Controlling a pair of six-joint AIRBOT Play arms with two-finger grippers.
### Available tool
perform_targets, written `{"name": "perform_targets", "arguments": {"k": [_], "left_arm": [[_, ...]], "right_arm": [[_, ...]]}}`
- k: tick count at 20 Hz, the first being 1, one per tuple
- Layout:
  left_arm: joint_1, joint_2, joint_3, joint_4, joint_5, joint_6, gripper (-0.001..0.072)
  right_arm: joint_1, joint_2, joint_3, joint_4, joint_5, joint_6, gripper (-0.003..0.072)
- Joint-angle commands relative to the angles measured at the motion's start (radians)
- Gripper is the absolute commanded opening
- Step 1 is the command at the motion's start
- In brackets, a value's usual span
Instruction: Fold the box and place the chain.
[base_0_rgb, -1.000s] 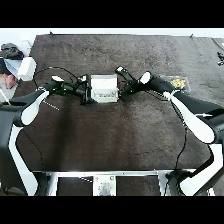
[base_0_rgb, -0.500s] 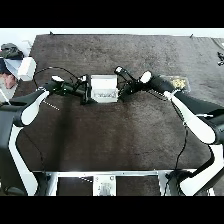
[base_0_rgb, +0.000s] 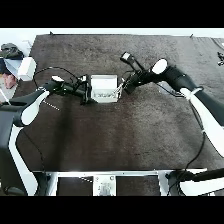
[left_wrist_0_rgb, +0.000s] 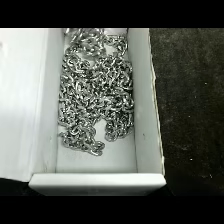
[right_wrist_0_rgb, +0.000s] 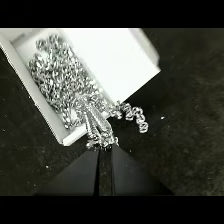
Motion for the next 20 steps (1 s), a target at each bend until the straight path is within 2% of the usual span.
{"name": "perform_targets", "arguments": {"k": [1,6,13,20], "left_arm": [[0.000,-0.001,0.000,0.000,0.000,0.000,0.0356],[0.000,-0.001,0.000,0.000,0.000,0.000,0.0356],[0.000,-0.001,0.000,0.000,0.000,0.000,0.0356],[0.000,-0.001,0.000,0.000,0.000,0.000,0.0356]], "right_arm": [[0.011,0.097,0.001,0.069,-0.036,0.013,-0.0004],[0.090,0.163,0.001,0.121,-0.150,0.013,-0.0004],[0.203,0.130,0.002,0.117,-0.288,0.012,-0.0004],[0.211,0.130,0.107,0.117,-0.282,0.032,-0.0004]]}}
